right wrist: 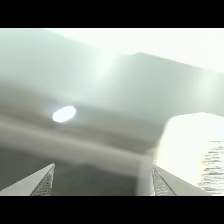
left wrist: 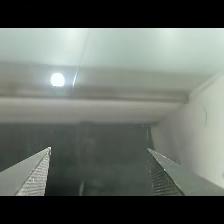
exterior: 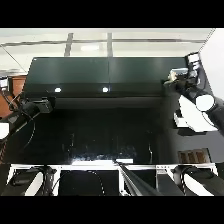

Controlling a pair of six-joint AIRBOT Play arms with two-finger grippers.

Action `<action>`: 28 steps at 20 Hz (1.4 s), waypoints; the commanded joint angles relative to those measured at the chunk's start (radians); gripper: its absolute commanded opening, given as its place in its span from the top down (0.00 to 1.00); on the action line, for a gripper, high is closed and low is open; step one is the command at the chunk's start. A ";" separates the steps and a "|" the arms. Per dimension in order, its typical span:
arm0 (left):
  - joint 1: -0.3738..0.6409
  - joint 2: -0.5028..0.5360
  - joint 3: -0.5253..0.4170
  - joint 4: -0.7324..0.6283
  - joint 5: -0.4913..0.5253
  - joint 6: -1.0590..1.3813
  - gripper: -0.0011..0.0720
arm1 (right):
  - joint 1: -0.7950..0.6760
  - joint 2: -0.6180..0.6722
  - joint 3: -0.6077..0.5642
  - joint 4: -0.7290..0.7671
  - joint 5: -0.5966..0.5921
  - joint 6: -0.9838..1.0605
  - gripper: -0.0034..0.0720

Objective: Fold the box and place the chain.

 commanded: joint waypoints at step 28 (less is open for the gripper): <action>0.048 -0.179 0.163 0.515 -0.412 -0.569 0.01 | -0.885 -0.504 0.615 -0.138 1.231 -0.160 0.94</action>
